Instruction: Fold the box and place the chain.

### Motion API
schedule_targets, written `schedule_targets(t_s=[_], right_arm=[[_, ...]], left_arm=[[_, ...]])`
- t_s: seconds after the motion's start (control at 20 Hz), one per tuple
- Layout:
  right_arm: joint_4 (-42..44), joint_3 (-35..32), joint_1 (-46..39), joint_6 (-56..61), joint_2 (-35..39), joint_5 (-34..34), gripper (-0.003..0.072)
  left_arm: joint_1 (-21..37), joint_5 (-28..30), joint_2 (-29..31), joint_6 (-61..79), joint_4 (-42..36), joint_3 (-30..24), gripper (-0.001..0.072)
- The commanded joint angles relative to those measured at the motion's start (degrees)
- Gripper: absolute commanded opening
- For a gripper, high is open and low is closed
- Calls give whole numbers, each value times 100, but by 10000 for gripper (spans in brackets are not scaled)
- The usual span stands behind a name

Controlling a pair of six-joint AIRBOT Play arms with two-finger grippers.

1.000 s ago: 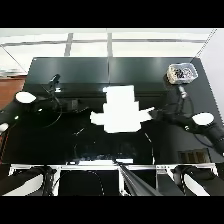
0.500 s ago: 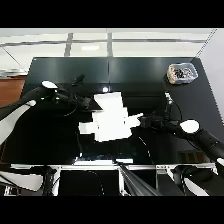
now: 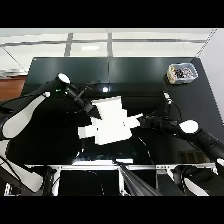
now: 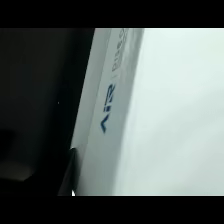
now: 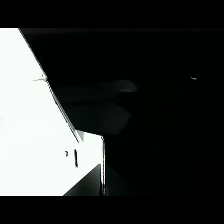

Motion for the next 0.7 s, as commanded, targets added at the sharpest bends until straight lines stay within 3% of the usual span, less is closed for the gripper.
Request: schedule_targets(t_s=[0.0, 0.1, 0.2, 0.25, 0.35, 0.45, 0.5, 0.55, 0.6, 0.65], right_arm=[[-4, -2, 7, 2, 4, 2, 13], [-4, -2, 7, 0, 4, 2, 13], [-7, -2, 7, 2, 4, 2, 13], [-7, -2, 7, 2, 4, 2, 13], [-7, -2, 7, 2, 4, 2, 14], [-7, -2, 7, 2, 4, 4, 14], [-7, -2, 7, 2, 4, 4, 14], [-4, -2, 7, 0, 4, 7, 16], [-9, -2, 7, 0, 4, 7, 126], [-28, 7, -4, -2, 7, 2, 467]], left_arm=[[-114, 81, -79, -157, 599, 146, 351], [-160, 170, -79, -192, 616, 146, 350], [-186, 262, -79, -195, 610, 146, 270], [-190, 282, -79, -195, 581, 146, 266], [-184, 282, -79, -168, 461, 146, 115], [-164, 280, -79, -94, 361, 146, 104], [-138, 282, -76, -74, 293, 149, 45], [-114, 275, -76, -72, 264, 149, 32], [-94, 262, -72, -79, 271, 149, 31], [-57, 258, -55, -85, 291, 146, 30]])
